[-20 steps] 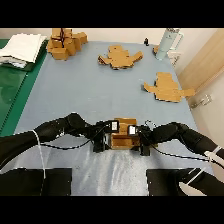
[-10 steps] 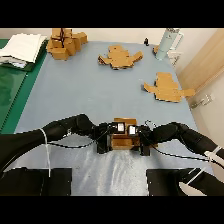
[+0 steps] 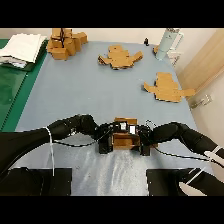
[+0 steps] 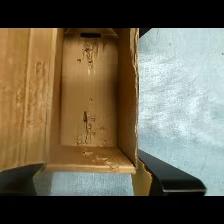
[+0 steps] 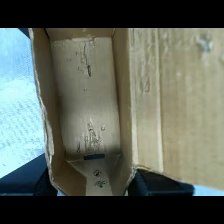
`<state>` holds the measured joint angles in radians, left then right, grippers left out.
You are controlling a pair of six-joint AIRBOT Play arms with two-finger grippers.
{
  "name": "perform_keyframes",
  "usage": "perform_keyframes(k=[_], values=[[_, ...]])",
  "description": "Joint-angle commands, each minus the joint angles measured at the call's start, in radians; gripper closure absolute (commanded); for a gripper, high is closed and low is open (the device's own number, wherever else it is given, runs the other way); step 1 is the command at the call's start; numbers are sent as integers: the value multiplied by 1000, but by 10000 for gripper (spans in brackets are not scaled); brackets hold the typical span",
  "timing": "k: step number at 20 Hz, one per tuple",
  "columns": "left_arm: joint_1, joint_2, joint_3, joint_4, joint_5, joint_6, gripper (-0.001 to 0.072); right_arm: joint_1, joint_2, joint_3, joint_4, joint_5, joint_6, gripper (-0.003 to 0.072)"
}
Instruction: Fold the box.
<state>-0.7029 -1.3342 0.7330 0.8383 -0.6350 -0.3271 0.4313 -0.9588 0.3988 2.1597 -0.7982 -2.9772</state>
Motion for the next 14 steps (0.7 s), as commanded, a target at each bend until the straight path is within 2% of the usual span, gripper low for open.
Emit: perform_keyframes(k=[1,4,6,14], values=[[-11,-5,5,48,-16,-63,123,1,0,1,-2,3,-5,222],[-27,-5,14,49,-19,-63,126,1,0,1,-2,3,-5,223],[-27,-5,14,58,-32,-63,386,1,0,1,-2,3,-5,223],[-23,-4,14,56,-18,-47,380,1,0,1,-2,3,-5,223]])
